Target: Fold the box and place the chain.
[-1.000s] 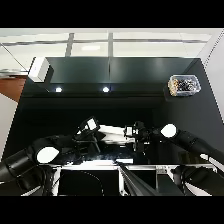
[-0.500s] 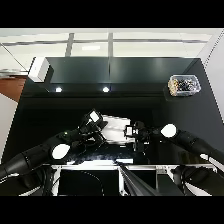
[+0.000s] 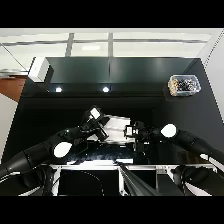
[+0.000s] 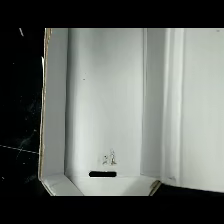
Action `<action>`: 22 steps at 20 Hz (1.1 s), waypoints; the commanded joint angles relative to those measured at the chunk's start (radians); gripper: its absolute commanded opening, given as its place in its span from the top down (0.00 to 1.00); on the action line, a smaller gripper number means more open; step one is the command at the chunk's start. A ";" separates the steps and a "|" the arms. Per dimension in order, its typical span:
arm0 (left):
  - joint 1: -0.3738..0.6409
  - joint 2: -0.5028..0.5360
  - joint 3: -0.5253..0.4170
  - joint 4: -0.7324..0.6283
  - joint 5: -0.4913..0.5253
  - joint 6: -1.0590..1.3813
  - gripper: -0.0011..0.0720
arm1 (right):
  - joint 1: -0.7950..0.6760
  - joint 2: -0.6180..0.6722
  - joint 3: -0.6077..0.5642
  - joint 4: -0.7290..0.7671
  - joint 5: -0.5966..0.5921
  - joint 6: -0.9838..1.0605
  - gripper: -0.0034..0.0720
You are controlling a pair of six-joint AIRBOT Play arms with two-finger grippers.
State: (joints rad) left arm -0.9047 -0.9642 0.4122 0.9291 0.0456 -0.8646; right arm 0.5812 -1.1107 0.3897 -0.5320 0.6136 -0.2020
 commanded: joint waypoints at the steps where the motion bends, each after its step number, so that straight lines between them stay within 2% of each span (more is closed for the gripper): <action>1: 0.001 -0.035 0.005 0.002 -0.015 0.001 0.95 | 0.000 0.000 0.000 0.000 0.000 0.000 0.41; 6: 0.000 -0.119 0.005 0.000 -0.025 -0.004 0.95 | 0.000 0.000 0.000 0.000 0.000 0.000 0.41; 12: 0.007 -0.144 0.005 0.000 -0.087 -0.004 0.95 | 0.000 0.000 0.000 0.000 0.000 0.000 0.41; 17: 0.021 -0.145 0.047 0.005 -0.081 -0.003 0.95 | 0.000 0.000 0.000 0.000 0.000 0.000 0.41; 19: 0.042 -0.137 0.080 0.005 -0.126 -0.003 0.95 | 0.000 0.000 0.000 0.000 0.000 0.000 0.41; 22: 0.106 -0.087 0.116 0.037 -0.303 -0.003 0.95 | 0.000 0.000 0.000 0.000 0.000 0.000 0.41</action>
